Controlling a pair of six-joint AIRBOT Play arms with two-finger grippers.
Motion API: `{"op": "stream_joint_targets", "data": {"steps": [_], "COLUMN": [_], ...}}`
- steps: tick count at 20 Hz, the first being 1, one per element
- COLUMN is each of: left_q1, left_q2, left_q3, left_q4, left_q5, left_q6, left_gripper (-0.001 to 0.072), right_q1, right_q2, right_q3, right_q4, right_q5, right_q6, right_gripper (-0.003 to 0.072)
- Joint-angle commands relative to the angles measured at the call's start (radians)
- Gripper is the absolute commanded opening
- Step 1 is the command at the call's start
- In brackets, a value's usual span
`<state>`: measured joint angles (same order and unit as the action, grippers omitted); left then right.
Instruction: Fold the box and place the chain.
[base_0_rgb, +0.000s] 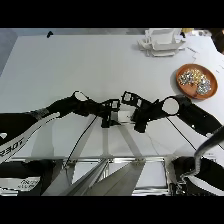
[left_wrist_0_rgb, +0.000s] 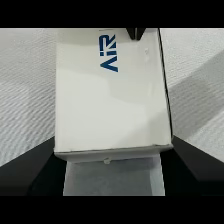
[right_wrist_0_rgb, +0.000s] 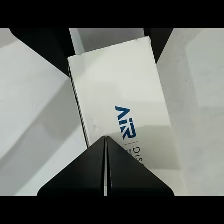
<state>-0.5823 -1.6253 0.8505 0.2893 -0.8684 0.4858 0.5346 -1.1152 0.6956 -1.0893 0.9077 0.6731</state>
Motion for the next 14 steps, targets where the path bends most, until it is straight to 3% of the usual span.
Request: {"op": "stream_joint_targets", "data": {"steps": [1,10,14], "left_q1": [0.001,0.001,0.001], "left_q2": [0.000,0.000,0.000], "left_q3": [0.001,0.001,0.001], "left_q4": [-0.001,-0.001,-0.001], "left_q5": [0.000,0.000,0.000], "left_q6": [0.000,0.000,0.000], "left_gripper": [0.0085,0.0085,0.0085], "right_q1": [0.000,0.000,0.000], "right_q2": [-0.001,0.001,0.097], "right_q3": [-0.028,-0.033,-0.016], "right_q4": [-0.002,-0.002,-0.028], "right_q5": [-0.005,-0.014,-0.035], "right_q6": [0.000,0.000,0.009], "right_gripper": [0.0018,0.0019,0.0021]}}
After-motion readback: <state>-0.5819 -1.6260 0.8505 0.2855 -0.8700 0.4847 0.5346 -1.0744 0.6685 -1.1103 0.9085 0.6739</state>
